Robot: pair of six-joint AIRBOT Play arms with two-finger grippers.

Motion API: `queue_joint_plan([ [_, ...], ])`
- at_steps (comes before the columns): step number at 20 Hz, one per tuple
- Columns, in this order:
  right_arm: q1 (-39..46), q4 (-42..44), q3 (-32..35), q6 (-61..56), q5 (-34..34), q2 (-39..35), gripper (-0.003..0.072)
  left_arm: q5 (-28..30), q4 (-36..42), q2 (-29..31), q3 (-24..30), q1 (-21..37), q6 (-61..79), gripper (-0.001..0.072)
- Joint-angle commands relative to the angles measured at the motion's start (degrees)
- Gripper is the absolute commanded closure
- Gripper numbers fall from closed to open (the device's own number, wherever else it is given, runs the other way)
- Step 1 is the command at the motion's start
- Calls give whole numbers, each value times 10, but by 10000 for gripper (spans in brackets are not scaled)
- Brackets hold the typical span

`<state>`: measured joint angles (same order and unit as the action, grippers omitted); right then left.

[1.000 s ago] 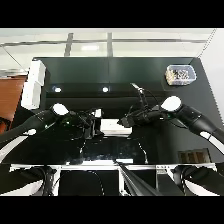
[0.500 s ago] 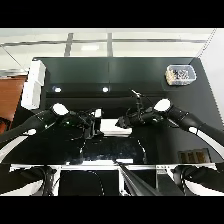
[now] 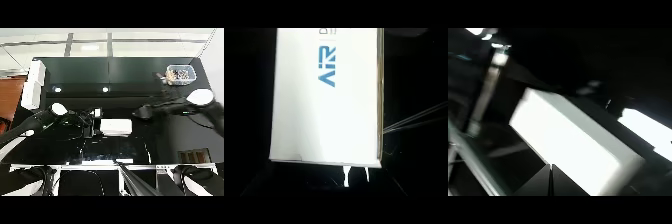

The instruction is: Fold the box and place the chain.

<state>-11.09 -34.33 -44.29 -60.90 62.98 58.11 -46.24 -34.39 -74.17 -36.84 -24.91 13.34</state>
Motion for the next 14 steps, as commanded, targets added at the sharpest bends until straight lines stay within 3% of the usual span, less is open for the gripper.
queue_joint_plan([
  [1,93,-80,-3,-39,73,-82,672,-24,-59,47,-8,1,-72,-11],
  [5,122,-126,-3,-58,100,-98,672,-83,-54,105,-50,-7,-179,-6],
  [7,120,-127,-3,-58,79,-98,671,-66,-25,93,-82,-32,-188,-4],
  [10,120,-127,-3,-58,44,-98,671,24,12,24,-129,-84,-190,-3],
  [14,120,-127,-3,-58,42,-98,672,-10,12,-87,-190,-106,-243,-3],
])
